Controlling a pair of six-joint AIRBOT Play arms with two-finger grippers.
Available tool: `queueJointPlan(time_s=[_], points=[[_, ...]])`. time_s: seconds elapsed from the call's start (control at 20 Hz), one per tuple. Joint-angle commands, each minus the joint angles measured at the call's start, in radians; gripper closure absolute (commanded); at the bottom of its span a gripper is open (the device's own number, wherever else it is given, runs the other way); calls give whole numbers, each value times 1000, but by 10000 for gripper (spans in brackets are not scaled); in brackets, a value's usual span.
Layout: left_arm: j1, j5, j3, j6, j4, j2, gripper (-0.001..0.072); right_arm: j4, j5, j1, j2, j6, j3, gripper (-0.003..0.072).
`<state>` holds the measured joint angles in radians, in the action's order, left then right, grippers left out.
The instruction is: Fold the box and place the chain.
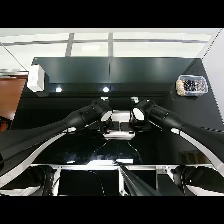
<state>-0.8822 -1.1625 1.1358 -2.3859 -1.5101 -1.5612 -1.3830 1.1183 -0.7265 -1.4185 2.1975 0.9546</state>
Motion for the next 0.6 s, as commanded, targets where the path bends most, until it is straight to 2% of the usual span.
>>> queueJointPlan(time_s=[0.0, 0.1, 0.15, 0.2, 0.25, 0.4, 0.55], points=[[0, 1, 1, 0, 0, -1, 681, 2, 4, 0, 1, -2, 1, 635], [0, 1, 1, 0, 0, -1, 681, 2, 3, 0, 1, -3, 1, 633], [0, 1, 1, 0, 0, -1, 681, 2, 3, 0, 1, -2, 1, 591], [1, 1, 1, 0, 0, -1, 681, 2, 6, 3, 1, -2, 2, 447], [1, 2, 1, 0, 0, -1, 681, -1, 24, 3, 3, -2, 4, 373], [1, 2, 1, 0, 0, -1, 681, -10, 46, 3, 37, -26, 14, 371], [1, 3, 1, 0, 0, -1, 681, -7, 50, 5, 137, -41, 16, 371]])
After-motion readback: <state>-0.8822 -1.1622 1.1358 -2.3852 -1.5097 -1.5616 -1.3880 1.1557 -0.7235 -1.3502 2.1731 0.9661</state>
